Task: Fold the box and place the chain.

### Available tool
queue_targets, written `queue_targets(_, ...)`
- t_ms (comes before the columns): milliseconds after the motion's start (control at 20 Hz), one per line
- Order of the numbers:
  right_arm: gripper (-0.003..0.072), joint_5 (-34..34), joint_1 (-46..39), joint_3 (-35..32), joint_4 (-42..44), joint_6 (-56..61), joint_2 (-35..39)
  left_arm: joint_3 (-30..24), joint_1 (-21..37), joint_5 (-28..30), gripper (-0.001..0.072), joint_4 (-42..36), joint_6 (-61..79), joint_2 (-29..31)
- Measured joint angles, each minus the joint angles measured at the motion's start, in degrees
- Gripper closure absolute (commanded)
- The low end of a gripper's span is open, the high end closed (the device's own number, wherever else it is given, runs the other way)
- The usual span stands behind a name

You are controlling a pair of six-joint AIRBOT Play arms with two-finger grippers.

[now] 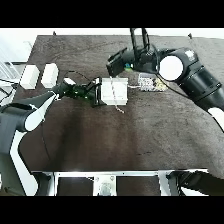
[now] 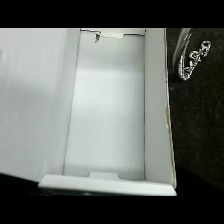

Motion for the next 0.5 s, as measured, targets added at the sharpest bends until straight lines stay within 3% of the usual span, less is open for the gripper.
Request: queue_targets(500,0.0678,-7.63,-1.81,6.43,-6.36,-2.91,-0.04,0.0,0.0,0.02,0.0241,0.0,-0.02,0.0)
